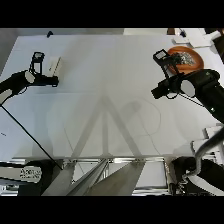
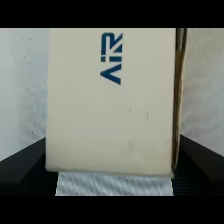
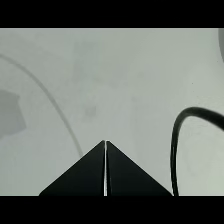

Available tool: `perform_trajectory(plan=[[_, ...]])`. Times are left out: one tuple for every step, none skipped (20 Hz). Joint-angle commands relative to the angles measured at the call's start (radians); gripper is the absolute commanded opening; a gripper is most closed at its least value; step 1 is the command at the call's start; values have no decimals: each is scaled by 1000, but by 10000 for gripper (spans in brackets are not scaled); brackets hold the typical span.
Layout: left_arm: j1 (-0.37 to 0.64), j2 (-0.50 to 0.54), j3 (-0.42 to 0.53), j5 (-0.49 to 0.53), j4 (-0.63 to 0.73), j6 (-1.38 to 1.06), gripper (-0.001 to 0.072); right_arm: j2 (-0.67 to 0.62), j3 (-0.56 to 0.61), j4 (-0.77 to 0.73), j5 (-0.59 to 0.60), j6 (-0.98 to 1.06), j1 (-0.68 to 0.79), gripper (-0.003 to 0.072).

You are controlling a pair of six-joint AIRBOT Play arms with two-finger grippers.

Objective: Fold the box and place the chain.

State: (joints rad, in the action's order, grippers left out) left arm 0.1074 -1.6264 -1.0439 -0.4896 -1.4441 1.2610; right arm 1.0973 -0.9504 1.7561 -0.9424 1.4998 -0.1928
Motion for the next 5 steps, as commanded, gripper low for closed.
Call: perform_trajectory(plan=[[0,45,0,-89,-8,0,703,0,-1,0,0,0,0,10],[0,71,0,-100,-8,0,703,0,-1,0,0,0,0,10],[0,98,0,-102,-8,0,703,1,-1,0,0,0,0,10],[0,129,0,-103,-8,0,703,0,-1,0,0,0,0,10],[0,159,0,-103,-8,0,703,0,-1,0,0,0,0,10]])
